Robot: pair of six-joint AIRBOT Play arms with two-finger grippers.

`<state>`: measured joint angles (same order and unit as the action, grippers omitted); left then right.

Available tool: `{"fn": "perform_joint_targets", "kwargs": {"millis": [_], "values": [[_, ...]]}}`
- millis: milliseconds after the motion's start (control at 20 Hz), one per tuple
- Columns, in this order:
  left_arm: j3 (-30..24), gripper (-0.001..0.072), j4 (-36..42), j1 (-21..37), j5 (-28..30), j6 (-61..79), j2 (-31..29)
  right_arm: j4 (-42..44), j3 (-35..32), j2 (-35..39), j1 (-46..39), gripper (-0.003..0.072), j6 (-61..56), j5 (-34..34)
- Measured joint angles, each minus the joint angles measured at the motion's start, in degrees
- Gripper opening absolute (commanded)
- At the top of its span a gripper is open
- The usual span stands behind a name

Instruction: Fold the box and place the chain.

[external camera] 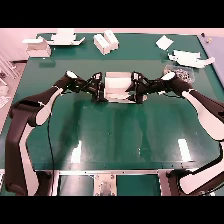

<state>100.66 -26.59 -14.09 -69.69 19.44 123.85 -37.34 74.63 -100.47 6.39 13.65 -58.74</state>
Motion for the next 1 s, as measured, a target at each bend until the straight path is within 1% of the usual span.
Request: {"fn": "perform_joint_targets", "kwargs": {"millis": [350, 400, 450, 500, 600, 700, 800, 850, 1000], "values": [[0.00, 0.0404, 0.02, 0.00, 0.02, 0.00, 0.00, -0.11, 0.02, -0.17, 0.00, 0.0570, 0.24, -0.04], [0.00, 0.0405, 0.02, -0.02, 0.02, 0.00, 0.00, -0.11, 0.02, -0.17, 0.00, 0.0543, 0.22, -0.04], [0.00, 0.0405, 0.02, 0.00, 0.02, 0.00, 0.00, -0.17, 0.07, -0.17, 0.00, 0.0338, 0.09, -0.09], [0.00, 0.0405, 0.02, -0.02, 0.02, 0.00, 0.00, -0.37, 0.15, -0.22, 0.00, 0.0256, -0.59, -0.11], [0.00, 0.0405, 0.04, -0.02, 0.07, -0.02, 0.00, -0.55, 0.44, -0.22, -0.26, 0.0140, -2.12, -0.11], [0.00, 0.0405, 0.07, -0.02, 0.15, -0.04, 0.00, -0.42, 0.72, -0.09, -0.87, 0.0174, -4.02, -0.50], [0.00, 0.0405, 0.07, -0.04, 0.15, -0.04, 0.00, -0.85, 0.87, 0.04, -1.40, 0.0168, -5.64, -1.44], [0.00, 0.0405, 0.07, -0.04, 0.15, -0.04, 0.00, -1.53, 0.96, 0.15, -1.70, 0.0133, -6.62, -1.84], [0.00, 0.0405, 0.07, -0.04, 0.13, -0.04, 0.00, -3.39, 1.09, 0.74, -2.64, 0.0127, -9.07, -3.41]]}}
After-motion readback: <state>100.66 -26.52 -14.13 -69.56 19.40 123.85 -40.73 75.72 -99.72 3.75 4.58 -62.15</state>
